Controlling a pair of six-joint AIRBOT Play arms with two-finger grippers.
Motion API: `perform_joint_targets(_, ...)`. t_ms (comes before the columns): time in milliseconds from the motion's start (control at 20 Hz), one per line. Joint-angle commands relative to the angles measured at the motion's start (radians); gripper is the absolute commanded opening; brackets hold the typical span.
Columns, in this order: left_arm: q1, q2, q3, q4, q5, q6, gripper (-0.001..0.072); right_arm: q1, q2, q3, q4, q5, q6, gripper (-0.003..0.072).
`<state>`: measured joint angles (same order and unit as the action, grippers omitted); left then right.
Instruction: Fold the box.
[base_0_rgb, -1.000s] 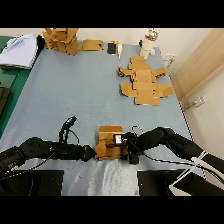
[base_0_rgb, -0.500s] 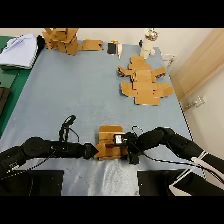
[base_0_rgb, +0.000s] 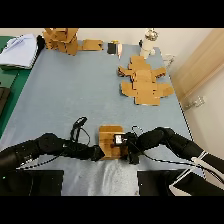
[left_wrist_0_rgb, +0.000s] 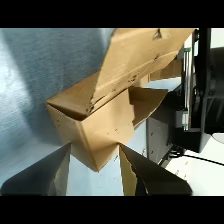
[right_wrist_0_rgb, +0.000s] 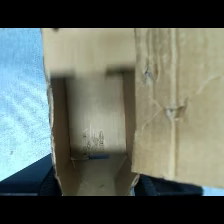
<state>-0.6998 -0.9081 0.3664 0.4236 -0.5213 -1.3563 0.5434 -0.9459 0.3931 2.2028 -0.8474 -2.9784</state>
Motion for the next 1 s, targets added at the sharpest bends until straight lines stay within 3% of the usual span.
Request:
perform_joint_targets(0, -0.046, -0.071, 0.053, 0.03, 0.012, -0.031, 0.0476, 0.0, 0.0, 0.0, 0.0, 0.0, 0.0, 0.0534)
perform_joint_targets(300, -0.055, -0.089, 0.128, 0.357, -0.018, -0.332, 0.0475, 0.0, 0.0, 0.0, 0.0, 0.0, 0.0, 0.0534)
perform_joint_targets(600, -0.058, -0.089, 0.209, 0.587, -0.138, -0.544, 0.0475, 0.0, 0.0, 0.0, 0.0, 0.0, 0.0, 0.0534)
perform_joint_targets(950, -0.204, -0.148, 0.32, 0.822, -0.199, -0.808, 0.0475, 0.0, 0.0, 0.0, 0.0, 0.0, 0.0, 0.0534)
